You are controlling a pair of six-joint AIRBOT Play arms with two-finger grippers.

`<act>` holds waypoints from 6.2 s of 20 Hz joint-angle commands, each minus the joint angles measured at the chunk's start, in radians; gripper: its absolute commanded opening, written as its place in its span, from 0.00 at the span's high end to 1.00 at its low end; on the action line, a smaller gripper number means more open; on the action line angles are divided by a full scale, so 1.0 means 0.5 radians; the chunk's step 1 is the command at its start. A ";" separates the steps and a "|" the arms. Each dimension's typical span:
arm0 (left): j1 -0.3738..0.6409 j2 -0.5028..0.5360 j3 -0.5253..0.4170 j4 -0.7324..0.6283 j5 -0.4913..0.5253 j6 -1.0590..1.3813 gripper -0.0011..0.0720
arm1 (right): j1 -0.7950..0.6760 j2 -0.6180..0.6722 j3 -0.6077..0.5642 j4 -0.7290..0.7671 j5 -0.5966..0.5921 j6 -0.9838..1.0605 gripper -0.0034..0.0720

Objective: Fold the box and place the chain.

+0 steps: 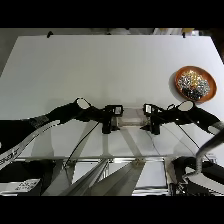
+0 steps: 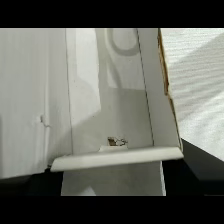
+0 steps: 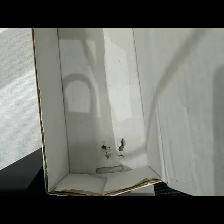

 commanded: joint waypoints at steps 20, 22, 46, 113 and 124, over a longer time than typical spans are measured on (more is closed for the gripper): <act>-0.002 -0.002 -0.002 0.001 -0.007 -0.003 0.56 | -0.066 0.195 0.000 -0.198 0.115 0.414 0.03; -0.002 -0.002 -0.002 0.001 -0.011 -0.003 0.56 | -0.150 0.320 0.001 -0.285 0.182 0.523 0.03; -0.002 -0.002 -0.002 0.001 -0.013 -0.003 0.56 | -0.140 0.347 0.000 0.460 -0.105 0.685 0.93; -0.002 -0.002 -0.002 0.000 -0.013 -0.003 0.56 | 0.077 0.894 0.024 -0.842 0.217 1.907 0.94; -0.002 -0.002 -0.002 0.000 -0.013 -0.003 0.56 | -0.444 0.826 -0.014 -0.983 0.127 2.898 0.94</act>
